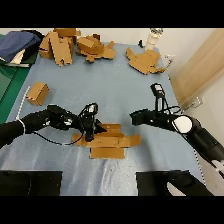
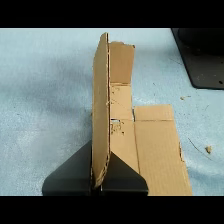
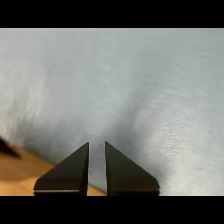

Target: Fold the box.

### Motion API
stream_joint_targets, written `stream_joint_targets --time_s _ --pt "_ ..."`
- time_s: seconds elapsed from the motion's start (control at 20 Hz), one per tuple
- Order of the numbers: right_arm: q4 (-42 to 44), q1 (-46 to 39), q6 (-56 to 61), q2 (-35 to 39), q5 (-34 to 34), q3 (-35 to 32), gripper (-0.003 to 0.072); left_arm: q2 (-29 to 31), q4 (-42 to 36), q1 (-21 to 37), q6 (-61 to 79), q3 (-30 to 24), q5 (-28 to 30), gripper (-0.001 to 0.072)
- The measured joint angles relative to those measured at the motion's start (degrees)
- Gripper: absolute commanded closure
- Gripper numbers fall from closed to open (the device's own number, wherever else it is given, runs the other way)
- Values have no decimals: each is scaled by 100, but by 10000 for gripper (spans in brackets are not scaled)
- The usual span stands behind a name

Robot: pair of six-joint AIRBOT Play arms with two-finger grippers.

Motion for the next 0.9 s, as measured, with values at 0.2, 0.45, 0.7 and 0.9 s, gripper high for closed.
stream_joint_targets --time_s 0.2,0.45,0.7,0.9 --pt "-1019 1635 415 437 682 -201 522 0 0 0 0 0 0 699" --pt "-2127 3554 824 254 986 -474 237 0 -2 0 -2 0 -2 699" --pt "-2645 4183 920 -245 1084 -538 237 0 -4 0 -7 0 -4 699" --pt "-2949 4301 876 -531 1080 -549 237 0 -2 0 -4 0 -7 699"
